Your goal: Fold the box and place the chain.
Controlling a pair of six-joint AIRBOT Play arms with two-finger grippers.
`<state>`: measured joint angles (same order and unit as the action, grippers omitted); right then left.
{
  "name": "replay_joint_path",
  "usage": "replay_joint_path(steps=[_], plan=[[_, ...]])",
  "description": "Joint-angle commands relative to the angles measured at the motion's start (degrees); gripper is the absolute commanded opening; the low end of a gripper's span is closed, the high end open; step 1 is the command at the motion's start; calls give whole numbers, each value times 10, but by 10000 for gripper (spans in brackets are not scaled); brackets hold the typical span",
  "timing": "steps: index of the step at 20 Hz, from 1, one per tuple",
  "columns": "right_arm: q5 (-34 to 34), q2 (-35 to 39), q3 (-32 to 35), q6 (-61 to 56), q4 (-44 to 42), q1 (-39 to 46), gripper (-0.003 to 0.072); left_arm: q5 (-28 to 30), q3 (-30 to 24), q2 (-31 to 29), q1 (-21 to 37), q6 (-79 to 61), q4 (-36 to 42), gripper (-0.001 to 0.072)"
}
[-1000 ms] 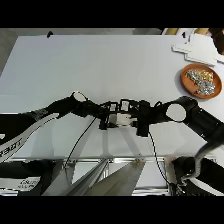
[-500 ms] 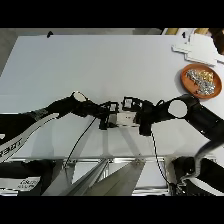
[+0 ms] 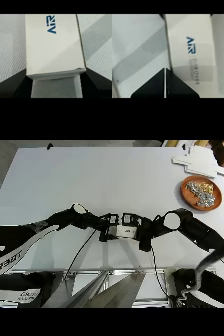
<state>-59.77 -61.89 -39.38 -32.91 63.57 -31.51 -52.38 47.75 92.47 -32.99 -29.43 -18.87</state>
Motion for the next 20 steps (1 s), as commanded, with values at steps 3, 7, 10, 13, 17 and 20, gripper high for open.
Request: replay_joint_path(steps=[3,7,10,13,17,20], plan=[[24,0,8,4,-11,0,16,0,0,0,0,-1,0,207],[27,19,8,5,-41,0,16,0,0,0,0,-1,0,207],[87,24,8,33,-129,0,16,0,0,0,0,-1,0,207],[125,6,8,34,-138,0,16,0,0,0,0,-1,0,207],[123,-16,8,34,-135,0,16,0,0,0,0,-1,0,207],[123,-16,8,34,-116,0,16,0,0,0,0,-1,0,207]])
